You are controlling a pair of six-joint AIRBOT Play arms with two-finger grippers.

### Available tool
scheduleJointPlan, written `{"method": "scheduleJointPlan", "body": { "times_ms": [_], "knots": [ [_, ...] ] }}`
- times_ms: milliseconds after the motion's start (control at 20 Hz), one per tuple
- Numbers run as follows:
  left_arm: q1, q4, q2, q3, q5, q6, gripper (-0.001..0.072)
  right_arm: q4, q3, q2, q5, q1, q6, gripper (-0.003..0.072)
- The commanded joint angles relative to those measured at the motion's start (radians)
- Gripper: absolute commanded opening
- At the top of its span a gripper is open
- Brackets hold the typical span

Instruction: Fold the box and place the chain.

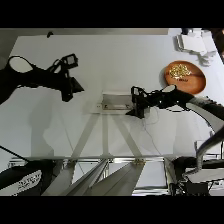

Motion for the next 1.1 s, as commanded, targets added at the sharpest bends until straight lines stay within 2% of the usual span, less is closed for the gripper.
{"method": "scheduleJointPlan", "body": {
  "times_ms": [0,150,400,650,900,1050],
  "knots": [
    [0.084,0.160,0.038,-0.006,-0.029,-0.467,0.0008,0.000,0.000,0.001,0.000,0.000,0.000,0.0543],
    [0.093,0.169,0.009,-0.065,-0.023,-0.594,0.0010,0.000,0.000,0.001,0.000,0.000,0.000,0.0543],
    [0.029,0.084,-0.088,-0.161,0.074,-0.726,0.0010,0.000,0.000,0.001,0.000,0.000,0.000,0.0543],
    [-0.076,0.033,-0.164,-0.175,0.195,-0.772,0.0007,0.000,0.000,0.001,0.000,0.000,0.000,0.0543],
    [-0.141,0.021,-0.209,-0.180,0.220,-0.794,0.0006,0.000,0.000,0.001,0.000,0.000,0.000,0.0543],
    [-0.155,-0.066,-0.233,-0.181,0.215,-0.796,0.0007,0.000,0.000,0.001,0.000,0.000,0.000,0.0543]
  ]
}}
